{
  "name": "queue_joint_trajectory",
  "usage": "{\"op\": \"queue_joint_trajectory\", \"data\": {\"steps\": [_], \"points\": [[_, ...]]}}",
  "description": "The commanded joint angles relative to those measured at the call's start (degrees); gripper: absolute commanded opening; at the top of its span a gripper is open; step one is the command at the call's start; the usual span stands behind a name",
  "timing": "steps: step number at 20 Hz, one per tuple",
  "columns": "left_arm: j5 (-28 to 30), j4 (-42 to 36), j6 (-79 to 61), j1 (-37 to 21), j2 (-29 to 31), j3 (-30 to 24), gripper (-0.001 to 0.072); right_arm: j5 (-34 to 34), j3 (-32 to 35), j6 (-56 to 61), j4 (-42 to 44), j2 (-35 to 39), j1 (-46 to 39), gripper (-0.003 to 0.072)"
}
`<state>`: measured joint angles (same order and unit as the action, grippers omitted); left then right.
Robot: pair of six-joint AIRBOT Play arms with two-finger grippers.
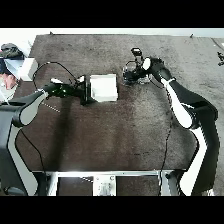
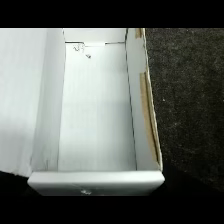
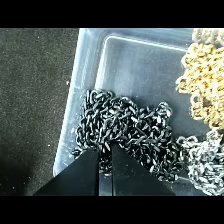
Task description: Fold the box and place the chain.
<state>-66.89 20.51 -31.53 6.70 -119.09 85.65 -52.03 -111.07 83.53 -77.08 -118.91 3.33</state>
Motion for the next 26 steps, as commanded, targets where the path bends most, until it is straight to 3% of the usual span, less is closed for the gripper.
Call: {"op": "queue_joint_trajectory", "data": {"steps": [1,5,9,18,23,26], "points": [[0.0,0.0,0.0,0.0,0.0,0.0,0.0232,-0.2,-2.2,0.1,-0.3,0.2,0.2,-0.0008],[0.0,0.0,0.0,0.0,0.0,0.0,0.0232,-5.4,-3.0,0.0,-0.3,4.5,0.2,-0.0008],[0.0,0.0,0.0,0.0,0.0,0.0,0.0232,-11.0,-3.0,-1.5,-0.3,14.2,0.2,-0.0008],[0.0,0.0,0.0,0.0,0.0,0.0,0.0232,-1.6,-3.0,-6.0,-0.2,38.7,1.9,-0.0008],[0.0,0.0,0.0,0.0,0.0,0.0,0.0232,-4.7,-2.5,-7.9,-0.2,40.3,8.0,-0.0008],[0.0,0.0,0.0,0.0,0.0,0.0,0.0232,-4.9,1.5,-8.6,-0.2,40.2,13.2,-0.0008]]}}
